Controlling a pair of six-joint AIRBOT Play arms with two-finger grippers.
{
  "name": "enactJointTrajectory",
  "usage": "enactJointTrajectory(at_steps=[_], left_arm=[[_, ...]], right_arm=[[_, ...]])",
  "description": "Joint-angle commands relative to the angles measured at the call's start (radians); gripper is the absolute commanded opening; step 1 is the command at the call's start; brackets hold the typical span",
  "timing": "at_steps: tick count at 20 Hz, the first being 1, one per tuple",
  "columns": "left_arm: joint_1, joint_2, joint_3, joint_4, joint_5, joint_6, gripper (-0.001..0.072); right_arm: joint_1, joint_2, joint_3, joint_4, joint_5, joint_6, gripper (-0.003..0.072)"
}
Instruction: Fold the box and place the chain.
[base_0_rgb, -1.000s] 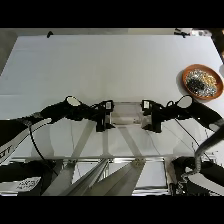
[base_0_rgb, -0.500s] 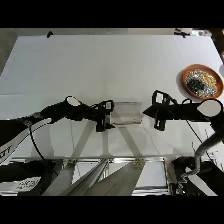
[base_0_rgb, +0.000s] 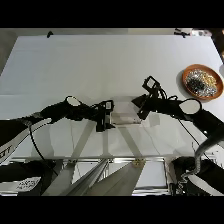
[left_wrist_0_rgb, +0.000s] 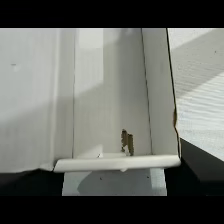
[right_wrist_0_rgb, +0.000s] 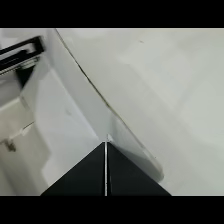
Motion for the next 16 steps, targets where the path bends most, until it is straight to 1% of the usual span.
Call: enactJointTrajectory(at_steps=[1,4,7,12,14,16], left_arm=[[0.000,0.000,0.000,0.000,0.000,0.001,0.0394],[0.000,0.000,0.000,0.000,0.000,0.001,0.0394],[0.000,0.000,0.000,0.000,0.000,0.001,0.0394],[0.000,0.000,0.000,0.000,0.000,0.001,0.0394],[0.000,0.000,0.000,0.000,0.000,0.001,0.0394],[0.000,0.000,0.000,0.000,0.000,0.001,0.0394]], right_arm=[[0.017,-0.085,0.001,-0.005,-0.158,0.185,0.0013],[0.017,-0.143,0.001,-0.097,-0.124,0.309,0.0013],[0.017,-0.193,0.001,-0.151,-0.061,0.359,0.0013],[0.017,-0.191,0.009,-0.116,-0.034,0.359,0.0013],[0.017,-0.178,0.058,-0.117,0.033,0.359,0.0013],[0.017,-0.136,0.129,-0.123,0.112,0.359,0.0013]])
